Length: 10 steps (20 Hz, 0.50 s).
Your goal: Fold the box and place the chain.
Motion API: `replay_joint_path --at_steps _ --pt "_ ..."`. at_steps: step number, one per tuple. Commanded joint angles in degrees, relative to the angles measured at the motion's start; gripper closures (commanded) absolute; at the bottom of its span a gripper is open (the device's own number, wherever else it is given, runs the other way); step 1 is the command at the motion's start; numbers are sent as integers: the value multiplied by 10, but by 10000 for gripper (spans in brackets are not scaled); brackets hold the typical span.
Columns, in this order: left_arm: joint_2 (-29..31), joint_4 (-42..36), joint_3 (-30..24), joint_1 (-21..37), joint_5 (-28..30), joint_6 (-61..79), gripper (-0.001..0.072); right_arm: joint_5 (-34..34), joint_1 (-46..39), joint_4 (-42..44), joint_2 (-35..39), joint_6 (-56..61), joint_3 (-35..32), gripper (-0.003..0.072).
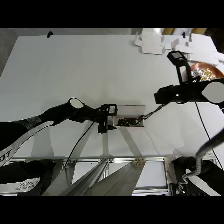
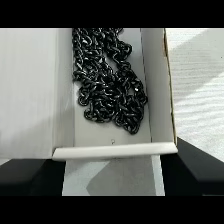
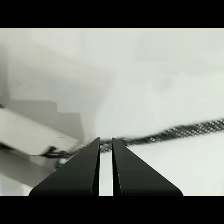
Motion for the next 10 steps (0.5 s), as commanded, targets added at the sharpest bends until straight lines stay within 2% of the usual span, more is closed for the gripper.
replay_joint_path --at_steps 1,2,6,7,8,10 --pt "0 0 0 0 0 0 500 9 -48 -35 -20 6 -17 531" --pt "0 0 0 0 0 0 500 3 -49 -36 -31 6 -32 503" --pt "0 0 0 0 0 0 500 -28 -49 -37 -86 16 -79 486" --pt "0 0 0 0 0 0 500 -32 -49 -37 -101 16 -83 463" --pt "0 0 0 0 0 0 500 -34 -49 -37 -114 16 -84 378" --pt "0 0 0 0 0 0 500 -43 -49 -37 -132 16 -84 364"
